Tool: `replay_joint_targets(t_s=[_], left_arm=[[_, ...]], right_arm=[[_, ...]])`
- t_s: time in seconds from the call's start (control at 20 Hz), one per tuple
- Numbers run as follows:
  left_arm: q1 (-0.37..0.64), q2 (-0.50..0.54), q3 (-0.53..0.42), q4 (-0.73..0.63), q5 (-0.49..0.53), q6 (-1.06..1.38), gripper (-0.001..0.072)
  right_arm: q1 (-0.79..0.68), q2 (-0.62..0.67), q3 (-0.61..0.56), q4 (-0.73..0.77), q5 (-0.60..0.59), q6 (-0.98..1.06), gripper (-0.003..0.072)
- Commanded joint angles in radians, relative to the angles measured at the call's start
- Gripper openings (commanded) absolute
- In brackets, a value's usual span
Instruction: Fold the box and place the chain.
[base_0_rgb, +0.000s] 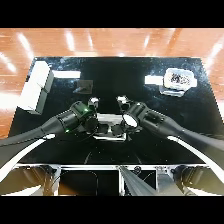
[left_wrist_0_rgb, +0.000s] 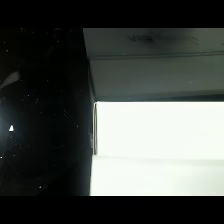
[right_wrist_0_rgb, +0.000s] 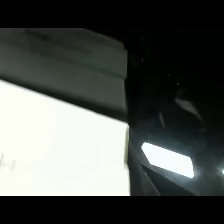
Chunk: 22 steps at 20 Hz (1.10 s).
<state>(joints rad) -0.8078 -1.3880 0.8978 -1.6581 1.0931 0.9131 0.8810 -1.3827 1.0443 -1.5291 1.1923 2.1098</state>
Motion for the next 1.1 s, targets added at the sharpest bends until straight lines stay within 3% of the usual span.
replay_joint_targets(t_s=[0.0,0.3,0.4,0.5,0.55,0.7,0.8,1.05], left_arm=[[0.001,0.000,0.001,-0.002,-0.003,-0.001,0.0020],[0.001,0.000,0.001,-0.002,-0.001,-0.001,0.0020],[0.001,0.000,0.001,-0.004,0.002,-0.001,0.0020],[0.000,0.000,0.001,-0.003,0.008,-0.001,0.0019],[-0.001,0.000,0.001,0.001,0.007,-0.001,0.0020],[-0.001,0.000,0.001,0.000,0.004,0.000,0.0020],[-0.001,0.000,0.001,0.001,0.006,0.000,0.0019],[-0.001,0.000,0.001,-0.002,0.006,0.000,0.0019]], right_arm=[[0.015,0.129,-0.019,-0.087,0.119,-0.050,0.0554],[-0.049,0.453,-0.199,-0.362,0.309,0.007,0.0556],[-0.192,0.506,-0.212,-0.453,0.305,0.002,0.0558],[-0.397,0.509,-0.211,-0.490,0.218,-0.089,0.0714],[-0.515,0.498,-0.209,-0.474,0.142,-0.137,0.0714],[-0.881,0.381,-0.140,-0.295,-0.053,-0.293,0.0714],[-1.022,0.243,-0.015,-0.233,-0.095,-0.315,0.0713],[-1.072,-0.148,0.394,-0.189,-0.097,-0.372,0.0712]])
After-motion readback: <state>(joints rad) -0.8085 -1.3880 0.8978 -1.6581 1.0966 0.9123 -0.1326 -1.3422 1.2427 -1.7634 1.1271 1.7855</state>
